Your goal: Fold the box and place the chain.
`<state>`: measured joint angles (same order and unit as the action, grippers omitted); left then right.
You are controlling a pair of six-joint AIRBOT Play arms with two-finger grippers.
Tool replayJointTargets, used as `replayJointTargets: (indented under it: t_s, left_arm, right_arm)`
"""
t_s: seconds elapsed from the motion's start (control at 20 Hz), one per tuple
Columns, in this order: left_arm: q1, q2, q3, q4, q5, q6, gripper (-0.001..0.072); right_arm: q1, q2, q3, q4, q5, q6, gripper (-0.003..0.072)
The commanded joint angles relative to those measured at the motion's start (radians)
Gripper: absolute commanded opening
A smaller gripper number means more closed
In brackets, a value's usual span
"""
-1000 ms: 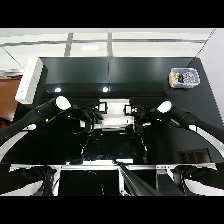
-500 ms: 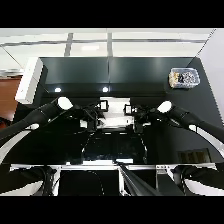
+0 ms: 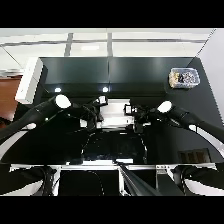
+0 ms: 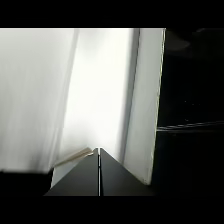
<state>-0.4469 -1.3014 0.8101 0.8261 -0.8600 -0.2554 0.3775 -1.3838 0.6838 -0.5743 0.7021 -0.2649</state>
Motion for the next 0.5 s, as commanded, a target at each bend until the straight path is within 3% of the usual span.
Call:
replayJointTargets:
  t_s: [0.0,0.1,0.2,0.35,0.45]
  left_arm:
    - [0.060,0.114,0.024,0.258,-0.041,-0.371,0.0024]
    - [0.157,0.174,0.024,0.428,-0.109,-0.821,0.0027]
    - [0.320,0.168,0.006,0.446,-0.277,-1.084,0.0026]
    - [0.573,0.164,-0.114,0.083,-0.346,-1.059,0.0026]
    - [0.665,0.148,-0.207,-0.090,-0.344,-0.986,0.0024]
  right_arm:
    - [0.000,0.000,0.001,0.000,0.000,0.000,0.0165]
    - [0.000,0.000,0.001,0.000,0.000,0.000,0.0164]
    - [0.001,0.000,0.001,0.000,0.000,0.000,0.0165]
    - [0.000,0.000,0.001,0.000,0.000,0.000,0.0165]
    - [0.000,0.000,0.001,0.000,0.000,0.000,0.0164]
